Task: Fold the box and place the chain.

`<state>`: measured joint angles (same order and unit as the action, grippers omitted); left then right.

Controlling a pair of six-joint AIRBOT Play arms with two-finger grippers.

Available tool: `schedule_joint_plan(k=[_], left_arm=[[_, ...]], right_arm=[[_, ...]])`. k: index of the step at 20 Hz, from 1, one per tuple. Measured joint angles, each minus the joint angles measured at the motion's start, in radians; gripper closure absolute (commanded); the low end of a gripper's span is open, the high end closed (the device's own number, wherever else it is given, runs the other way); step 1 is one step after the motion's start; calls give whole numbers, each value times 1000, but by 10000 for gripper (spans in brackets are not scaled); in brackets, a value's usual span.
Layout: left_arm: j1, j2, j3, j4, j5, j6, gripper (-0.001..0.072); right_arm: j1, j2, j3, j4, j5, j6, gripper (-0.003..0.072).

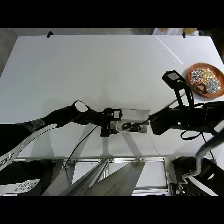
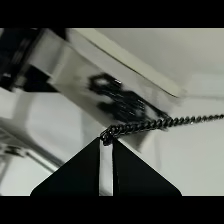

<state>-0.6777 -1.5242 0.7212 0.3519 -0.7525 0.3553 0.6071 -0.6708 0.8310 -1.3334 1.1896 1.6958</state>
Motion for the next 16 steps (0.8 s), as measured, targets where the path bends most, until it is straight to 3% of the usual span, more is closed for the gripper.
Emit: schedule_joint_plan(k=[7,8,10,16], left_arm=[[0,0,0,0,0,0,456],[0,0,0,0,0,0,456],[0,0,0,0,0,0,456],[0,0,0,0,0,0,456]], right_arm=[[119,-99,0,23,-158,41,662],[123,-127,0,17,-164,44,637],[129,-177,0,10,-172,47,479],[69,-227,49,-22,-166,10,531]])
